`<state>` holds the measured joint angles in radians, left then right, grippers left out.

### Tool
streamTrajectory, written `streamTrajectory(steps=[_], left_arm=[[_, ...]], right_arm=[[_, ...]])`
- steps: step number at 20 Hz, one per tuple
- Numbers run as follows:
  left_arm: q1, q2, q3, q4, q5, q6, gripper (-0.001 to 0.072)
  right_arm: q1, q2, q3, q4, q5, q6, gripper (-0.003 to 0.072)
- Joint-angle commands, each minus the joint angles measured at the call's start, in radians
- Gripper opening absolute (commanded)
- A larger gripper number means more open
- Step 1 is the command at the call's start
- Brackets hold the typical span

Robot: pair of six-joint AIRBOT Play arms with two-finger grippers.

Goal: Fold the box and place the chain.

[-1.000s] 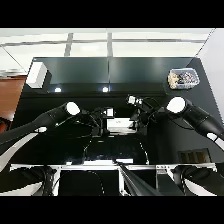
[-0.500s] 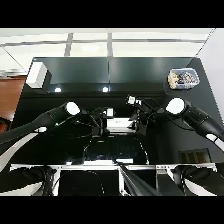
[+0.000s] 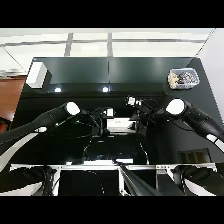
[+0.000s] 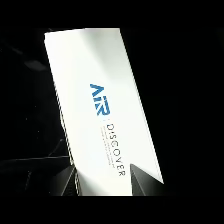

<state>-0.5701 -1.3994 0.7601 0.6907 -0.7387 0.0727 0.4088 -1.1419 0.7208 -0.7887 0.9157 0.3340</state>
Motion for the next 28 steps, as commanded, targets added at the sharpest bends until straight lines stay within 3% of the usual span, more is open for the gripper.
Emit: streamTrajectory(steps=[1,8,11,12,13,14,16,19,28], left_arm=[[0.000,0.000,0.001,0.000,-0.001,-0.002,0.0459],[0.000,0.000,0.001,0.000,-0.001,-0.002,0.0460],[0.000,0.000,0.001,0.000,0.000,-0.001,0.0459],[0.000,0.000,0.001,0.000,0.000,-0.001,0.0459],[0.000,0.000,0.001,0.000,0.000,-0.001,0.0460],[0.000,0.000,0.001,0.000,0.003,-0.001,0.0460],[0.000,0.000,0.001,0.000,0.003,-0.001,0.0459],[0.000,0.000,0.001,0.000,0.003,-0.001,0.0459],[0.000,0.000,0.001,0.000,0.002,-0.001,0.0459]], right_arm=[[0.001,0.008,0.005,-0.018,0.008,0.000,0.0498],[-0.002,0.045,0.029,0.003,0.032,0.032,0.0505],[-0.071,0.106,0.062,-0.017,0.098,0.327,0.0452],[-0.125,0.109,0.062,-0.019,0.179,0.420,0.0110],[-0.176,0.109,0.047,-0.011,0.256,0.470,0.0011],[-0.219,0.109,0.020,0.031,0.298,0.502,0.0013],[-0.274,0.108,-0.076,0.273,0.304,0.528,0.0013],[-0.258,0.092,-0.203,0.703,0.183,0.554,0.0013],[-0.182,-0.097,-0.209,0.612,0.072,0.553,0.0013]])
